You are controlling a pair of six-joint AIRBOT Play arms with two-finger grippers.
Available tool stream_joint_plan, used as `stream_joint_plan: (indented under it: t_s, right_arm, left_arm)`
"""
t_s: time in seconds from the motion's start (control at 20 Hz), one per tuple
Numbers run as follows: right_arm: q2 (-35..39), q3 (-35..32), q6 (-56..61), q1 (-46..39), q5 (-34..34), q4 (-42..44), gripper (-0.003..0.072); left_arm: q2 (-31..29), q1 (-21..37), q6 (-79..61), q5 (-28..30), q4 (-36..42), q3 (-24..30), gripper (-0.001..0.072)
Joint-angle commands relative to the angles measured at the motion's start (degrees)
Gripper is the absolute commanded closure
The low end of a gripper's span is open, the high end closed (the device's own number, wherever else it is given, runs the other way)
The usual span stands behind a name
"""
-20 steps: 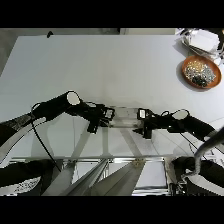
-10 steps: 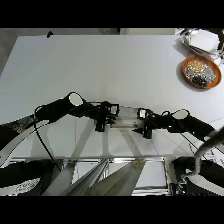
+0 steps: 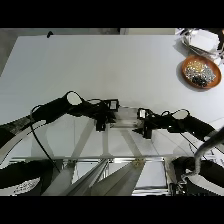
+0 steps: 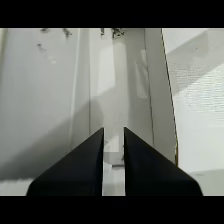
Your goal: Fold the box and place the chain.
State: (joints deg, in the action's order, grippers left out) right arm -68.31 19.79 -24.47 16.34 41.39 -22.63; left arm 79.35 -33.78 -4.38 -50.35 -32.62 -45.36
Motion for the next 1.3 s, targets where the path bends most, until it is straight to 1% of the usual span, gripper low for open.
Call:
stream_joint_plan:
  t_s: [0.0,0.15,0.2,0.35,0.4,0.45,0.5,0.6,0.7,0.8,0.9,1.0,1.1,1.25]
  right_arm:
    - [0.04,0.00,-0.02,0.02,-0.07,-0.04,0.0221]
    - [0.04,0.00,-0.02,0.02,-0.07,-0.04,0.0221]
    - [0.04,0.00,-0.02,0.02,-0.07,-0.04,0.0221]
    - [0.04,0.00,-0.02,0.02,-0.07,-0.04,0.0221]
    - [0.04,0.00,-0.02,0.02,-0.07,-0.04,0.0221]
    - [0.04,0.00,-0.02,0.02,-0.07,-0.04,0.0221]
    - [0.04,0.00,-0.02,0.02,-0.07,-0.04,0.0221]
    - [0.04,0.00,-0.02,0.02,-0.07,-0.04,0.0221]
    - [0.04,0.00,-0.02,0.02,-0.07,-0.04,0.0221]
    - [0.04,0.00,-0.02,0.02,-0.07,-0.04,0.0221]
    - [0.04,0.00,-0.02,0.02,-0.07,-0.04,0.0221]
    - [0.04,0.00,-0.02,0.02,-0.07,-0.04,0.0221]
    - [0.04,0.00,-0.02,0.02,-0.07,-0.04,0.0221]
    - [0.04,0.00,-0.02,0.02,-0.07,-0.04,0.0221]
  left_arm:
    - [-5.46,4.04,11.67,-5.73,-5.20,0.02,0.0578]
    - [-11.47,8.76,24.90,-9.68,-9.40,0.02,0.0578]
    - [-13.14,10.27,31.74,-9.94,-11.43,0.02,0.0579]
    - [-14.78,14.69,54.53,-10.54,-16.96,0.15,0.0581]
    - [-14.64,16.04,62.20,-10.78,-18.69,0.52,0.0684]
    - [-14.38,17.11,68.06,-10.73,-19.91,1.38,0.0706]
    - [-13.94,17.86,71.56,-10.49,-20.39,2.45,0.0706]
    - [-12.07,18.51,74.51,-10.34,-20.39,4.76,0.0706]
    - [-8.85,18.10,75.52,-10.10,-20.37,6.16,0.0706]
    - [-5.29,16.46,75.58,-9.25,-19.34,6.21,0.0706]
    - [-2.67,14.10,75.12,-7.37,-16.35,6.21,0.0706]
    - [-1.86,11.72,74.05,-5.92,-13.77,6.21,0.0706]
    - [-1.88,10.29,72.35,-5.81,-11.19,6.21,0.0706]
    - [-1.86,9.03,72.30,-6.05,-10.19,6.21,0.0704]
